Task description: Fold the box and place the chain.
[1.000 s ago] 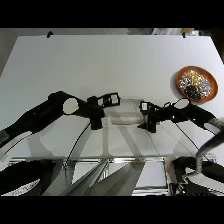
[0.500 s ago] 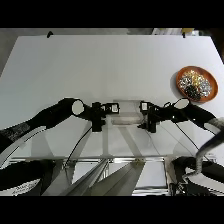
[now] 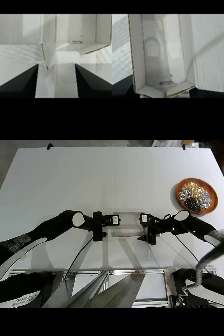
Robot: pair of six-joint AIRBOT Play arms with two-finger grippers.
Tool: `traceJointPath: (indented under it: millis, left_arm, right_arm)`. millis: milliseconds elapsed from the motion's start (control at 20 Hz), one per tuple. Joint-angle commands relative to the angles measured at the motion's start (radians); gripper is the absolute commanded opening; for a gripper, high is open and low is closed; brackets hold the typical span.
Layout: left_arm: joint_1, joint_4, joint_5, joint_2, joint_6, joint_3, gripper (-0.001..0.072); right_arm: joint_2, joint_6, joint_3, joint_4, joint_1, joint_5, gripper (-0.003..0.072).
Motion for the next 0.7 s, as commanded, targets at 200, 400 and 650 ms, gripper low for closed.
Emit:
traceJointPath:
  millis: [200, 400, 650]
  left_arm:
    - [-0.041, -0.059, -0.054, 0.013, 0.074, 0.0, 0.0488]
    - [-0.069, -0.105, -0.042, 0.012, 0.126, 0.0, 0.0312]
    - [-0.069, -0.138, 0.105, 0.012, 0.114, 0.0, 0.0311]
  right_arm:
    - [0.001, 0.0, 0.001, 0.0, 0.0, 0.0, 0.0402]
    - [0.001, 0.0, 0.001, 0.0, 0.0, 0.0, 0.0402]
    - [0.001, 0.0, 0.001, 0.0, 0.0, 0.0, 0.0402]
